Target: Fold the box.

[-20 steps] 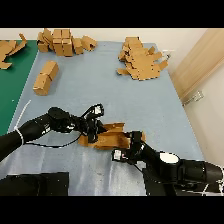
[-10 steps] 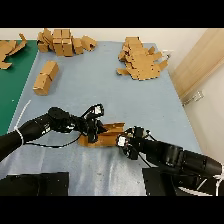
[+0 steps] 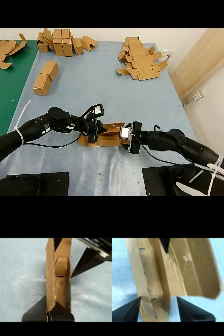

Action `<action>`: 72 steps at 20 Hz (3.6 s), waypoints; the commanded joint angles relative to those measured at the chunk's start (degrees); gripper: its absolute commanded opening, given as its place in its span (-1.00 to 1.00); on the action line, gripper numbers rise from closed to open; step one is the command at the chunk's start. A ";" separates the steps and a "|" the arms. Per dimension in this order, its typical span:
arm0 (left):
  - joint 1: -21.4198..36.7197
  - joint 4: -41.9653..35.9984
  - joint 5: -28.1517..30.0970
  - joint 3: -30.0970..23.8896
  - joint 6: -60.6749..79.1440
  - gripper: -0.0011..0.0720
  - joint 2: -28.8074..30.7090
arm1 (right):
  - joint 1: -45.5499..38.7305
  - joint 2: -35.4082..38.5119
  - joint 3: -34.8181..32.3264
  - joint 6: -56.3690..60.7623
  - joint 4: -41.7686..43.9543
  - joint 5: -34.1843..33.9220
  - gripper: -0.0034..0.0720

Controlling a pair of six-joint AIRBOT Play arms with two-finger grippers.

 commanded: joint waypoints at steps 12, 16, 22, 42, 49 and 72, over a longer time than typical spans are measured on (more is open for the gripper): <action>0.02 0.02 0.02 0.02 0.02 -0.94 0.04 | -6.58 -13.38 5.38 -19.10 14.38 -9.33 0.94; 0.02 0.02 0.02 0.02 0.02 -0.94 0.04 | -6.60 -13.68 5.40 -19.10 14.40 -7.50 0.94; 0.02 0.02 0.02 0.04 0.02 -0.94 0.04 | -6.60 -13.66 5.40 -19.08 14.36 -7.56 0.94; 0.02 0.02 0.02 0.04 0.02 -0.94 0.04 | -6.60 -13.20 5.38 -17.97 14.75 -8.17 0.88; 0.02 0.02 0.02 0.04 0.02 -0.94 0.04 | -6.60 -13.20 5.38 -17.99 14.67 -9.62 0.37; 0.02 0.02 0.02 0.04 0.02 -0.94 0.04 | -7.91 -12.79 7.52 -18.45 14.82 -16.13 0.58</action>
